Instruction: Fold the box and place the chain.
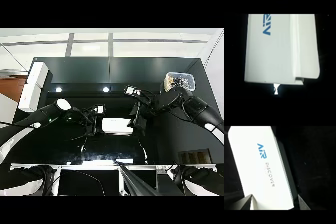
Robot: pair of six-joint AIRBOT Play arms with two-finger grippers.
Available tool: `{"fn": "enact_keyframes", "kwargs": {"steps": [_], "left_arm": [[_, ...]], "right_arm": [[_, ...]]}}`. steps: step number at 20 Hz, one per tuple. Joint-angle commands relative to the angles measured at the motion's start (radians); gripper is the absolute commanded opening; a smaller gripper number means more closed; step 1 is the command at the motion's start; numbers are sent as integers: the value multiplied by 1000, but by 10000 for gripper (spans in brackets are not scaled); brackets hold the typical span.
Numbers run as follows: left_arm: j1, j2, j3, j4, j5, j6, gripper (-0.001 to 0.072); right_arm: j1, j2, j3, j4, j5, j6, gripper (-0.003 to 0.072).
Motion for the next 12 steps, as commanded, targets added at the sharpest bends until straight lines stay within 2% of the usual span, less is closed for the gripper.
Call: {"fn": "enact_keyframes", "kwargs": {"steps": [1,7,9,12], "left_arm": [[0,0,1,1,-2,2,393],[0,0,1,1,-2,2,394],[0,0,1,1,-2,2,394],[0,0,1,1,-2,2,393]], "right_arm": [[5,4,3,-26,-35,-28,706],[6,8,3,-33,-27,-12,704],[6,8,3,-32,-25,-12,533],[27,8,3,-39,-17,6,530]]}}
